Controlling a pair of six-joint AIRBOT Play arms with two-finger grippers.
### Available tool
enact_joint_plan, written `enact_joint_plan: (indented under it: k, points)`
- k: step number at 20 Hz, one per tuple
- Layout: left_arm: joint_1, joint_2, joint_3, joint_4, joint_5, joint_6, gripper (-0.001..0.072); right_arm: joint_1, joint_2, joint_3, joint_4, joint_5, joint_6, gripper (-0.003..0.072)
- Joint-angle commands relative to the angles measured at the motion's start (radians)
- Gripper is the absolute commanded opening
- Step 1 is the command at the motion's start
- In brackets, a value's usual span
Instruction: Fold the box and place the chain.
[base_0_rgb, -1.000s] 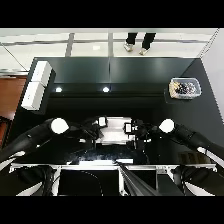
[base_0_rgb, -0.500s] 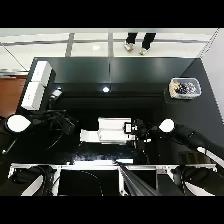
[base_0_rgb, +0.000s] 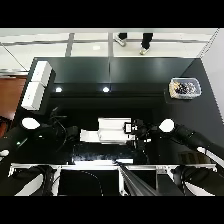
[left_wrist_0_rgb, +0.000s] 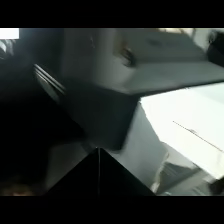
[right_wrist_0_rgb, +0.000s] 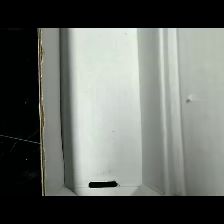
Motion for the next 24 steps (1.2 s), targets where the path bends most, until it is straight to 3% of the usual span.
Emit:
enact_joint_plan:
  k: [1,5,7,10,11,12,20,24]
  points:
    - [-0.082,-0.095,-0.006,-0.185,0.044,0.085,0.0027,0.000,0.000,0.000,0.000,0.000,0.000,0.0127]
    - [-0.140,-0.113,-0.006,-0.484,0.056,0.436,0.0028,0.000,0.000,0.000,0.000,0.000,0.000,0.0127]
    - [-0.130,-0.108,-0.005,-0.539,0.043,0.488,0.0036,0.000,0.000,0.000,0.000,0.000,0.000,0.0127]
    - [-0.121,-0.105,-0.005,-0.491,0.032,0.501,0.0333,0.000,0.000,0.000,0.000,0.000,0.000,0.0127]
    - [-0.121,-0.105,-0.005,-0.474,0.027,0.500,0.0471,0.000,0.000,0.000,0.000,0.000,0.000,0.0127]
    - [-0.121,-0.104,-0.005,-0.464,0.019,0.501,0.0491,0.000,0.000,0.000,0.000,0.000,0.000,0.0127]
    - [-0.132,-0.103,-0.005,-0.457,0.012,0.504,0.0491,0.000,0.000,0.000,0.000,0.000,0.000,0.0127]
    - [-0.115,-0.103,-0.005,-0.380,0.013,0.469,0.0491,0.000,0.000,0.000,0.000,0.000,0.000,0.0127]
